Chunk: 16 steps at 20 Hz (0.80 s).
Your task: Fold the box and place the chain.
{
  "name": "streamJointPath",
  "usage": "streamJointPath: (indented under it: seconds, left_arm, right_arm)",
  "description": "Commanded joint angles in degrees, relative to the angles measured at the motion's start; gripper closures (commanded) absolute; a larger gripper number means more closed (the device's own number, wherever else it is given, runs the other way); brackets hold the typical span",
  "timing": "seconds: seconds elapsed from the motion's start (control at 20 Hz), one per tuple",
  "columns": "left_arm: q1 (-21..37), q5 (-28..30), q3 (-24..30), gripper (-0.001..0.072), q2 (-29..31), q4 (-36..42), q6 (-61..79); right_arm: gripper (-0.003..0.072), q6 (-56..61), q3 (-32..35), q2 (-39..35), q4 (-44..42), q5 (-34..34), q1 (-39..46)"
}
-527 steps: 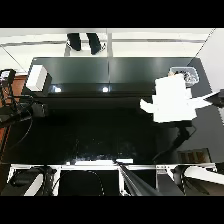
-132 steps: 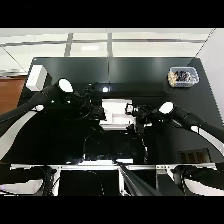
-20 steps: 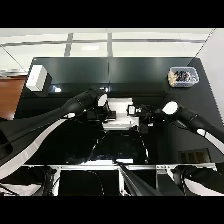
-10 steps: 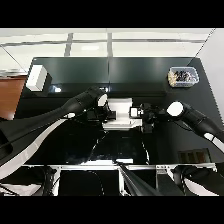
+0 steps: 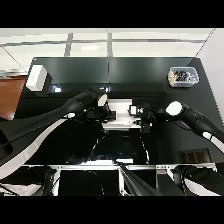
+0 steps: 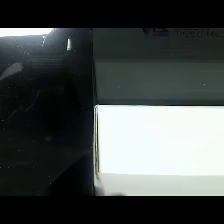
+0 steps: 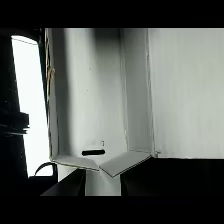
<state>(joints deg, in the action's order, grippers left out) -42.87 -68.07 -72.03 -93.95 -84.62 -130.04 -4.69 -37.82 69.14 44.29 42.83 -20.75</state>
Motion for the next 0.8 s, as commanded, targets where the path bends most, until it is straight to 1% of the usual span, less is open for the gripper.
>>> streamJointPath:
  seconds: [0.0, 0.15, 0.2, 0.4, 0.75]
  left_arm:
    - [0.04, 0.15, 0.00, 0.0686, 0.00, 0.00, -0.02]
    - [0.04, 0.11, 0.00, 0.0686, 0.00, 0.00, -0.02]
    - [0.04, 0.13, 0.00, 0.0686, 0.00, 0.02, -0.02]
    - [0.04, 0.11, 0.00, 0.0686, 0.00, 0.04, -0.04]
    - [0.00, 0.07, 0.00, 0.0686, 0.00, 0.09, -0.04]
  right_arm:
    - [0.0450, -0.07, 0.04, 1.11, -5.90, 0.48, -0.09]
    - [0.0450, -0.11, 0.04, 2.56, -14.21, 0.00, -0.07]
    - [0.0450, -0.11, 0.04, 2.62, -14.97, -0.55, -0.09]
    - [0.0449, -0.09, 0.04, 2.82, -15.37, -2.62, -0.09]
    - [0.0450, -0.07, 0.07, 3.08, -15.34, -2.51, -0.07]
